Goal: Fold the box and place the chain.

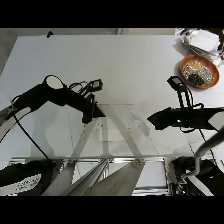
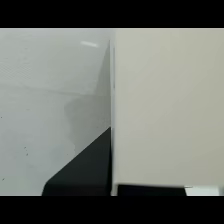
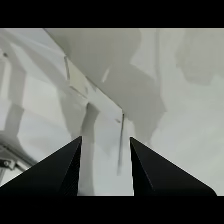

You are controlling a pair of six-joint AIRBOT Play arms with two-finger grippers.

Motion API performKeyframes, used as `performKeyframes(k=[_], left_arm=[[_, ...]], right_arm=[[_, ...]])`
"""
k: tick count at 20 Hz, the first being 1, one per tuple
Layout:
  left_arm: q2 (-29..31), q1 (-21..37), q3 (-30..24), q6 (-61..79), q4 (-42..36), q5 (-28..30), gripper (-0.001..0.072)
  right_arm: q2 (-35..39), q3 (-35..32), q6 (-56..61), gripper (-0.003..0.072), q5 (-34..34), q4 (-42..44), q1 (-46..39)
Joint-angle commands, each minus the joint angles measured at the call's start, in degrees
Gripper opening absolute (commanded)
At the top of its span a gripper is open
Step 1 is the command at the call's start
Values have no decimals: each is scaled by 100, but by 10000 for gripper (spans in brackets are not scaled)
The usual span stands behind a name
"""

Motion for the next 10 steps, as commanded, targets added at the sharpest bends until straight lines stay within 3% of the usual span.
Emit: performKeyframes(k=[1, 6, 10], left_arm=[[20, -221, -334, 365, -59, 625, 3], [-177, -544, -332, 791, -68, 1856, 3], [-341, -560, -332, 999, -127, 1937, 3]], right_arm=[[271, 55, -2, 343, 227, -22, -2], [269, 52, -9, 342, 188, -28, -2], [269, 52, -44, 342, 103, -175, -2]])
